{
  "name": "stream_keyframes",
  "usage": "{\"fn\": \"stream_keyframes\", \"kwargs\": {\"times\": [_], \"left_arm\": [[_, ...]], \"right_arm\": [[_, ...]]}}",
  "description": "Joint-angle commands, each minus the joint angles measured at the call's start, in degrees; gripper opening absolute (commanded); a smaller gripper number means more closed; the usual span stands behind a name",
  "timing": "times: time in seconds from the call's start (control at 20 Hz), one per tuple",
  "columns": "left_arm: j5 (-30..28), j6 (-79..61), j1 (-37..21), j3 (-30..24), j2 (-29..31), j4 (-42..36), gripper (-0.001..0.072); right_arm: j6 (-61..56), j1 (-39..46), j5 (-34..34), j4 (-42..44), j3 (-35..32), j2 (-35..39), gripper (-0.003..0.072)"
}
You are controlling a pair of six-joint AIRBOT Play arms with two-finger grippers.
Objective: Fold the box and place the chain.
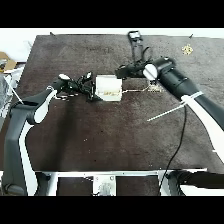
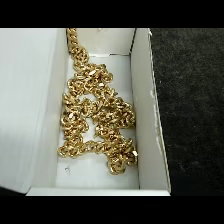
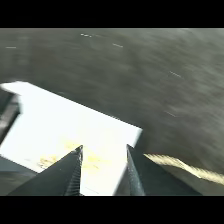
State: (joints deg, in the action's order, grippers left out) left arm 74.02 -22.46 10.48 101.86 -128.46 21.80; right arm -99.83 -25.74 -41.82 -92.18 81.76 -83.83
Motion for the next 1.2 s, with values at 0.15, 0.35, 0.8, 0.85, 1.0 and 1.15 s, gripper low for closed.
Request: {"fn": "stream_keyframes", "kwargs": {"times": [0.15,0.35,0.8,0.85,1.0,1.15], "left_arm": [[0.0,-0.02,-0.07,0.04,0.02,0.02,0.0474],[0.0,-0.02,-0.07,0.04,0.02,0.02,0.0474],[-0.02,-0.02,-0.07,0.04,0.02,0.02,0.0474],[-0.02,-0.02,-0.07,0.04,0.02,0.02,0.0474],[-0.02,-0.02,-0.07,0.02,0.02,0.02,0.0474],[-0.02,-0.02,-0.07,0.04,0.02,0.02,0.0474]], "right_arm": [[-11.76,13.99,0.66,1.84,-13.49,2.16,0.0322],[-11.85,19.69,16.46,15.85,-24.28,-1.57,0.0322],[-11.85,19.71,32.11,24.79,-23.5,-9.81,0.0321],[-11.87,19.71,32.83,25.03,-23.26,-10.01,0.0321],[-11.87,19.71,34.18,26.29,-23.15,-10.32,0.032],[-11.87,19.3,35.69,28.96,-23.06,-11.63,0.0304]]}}
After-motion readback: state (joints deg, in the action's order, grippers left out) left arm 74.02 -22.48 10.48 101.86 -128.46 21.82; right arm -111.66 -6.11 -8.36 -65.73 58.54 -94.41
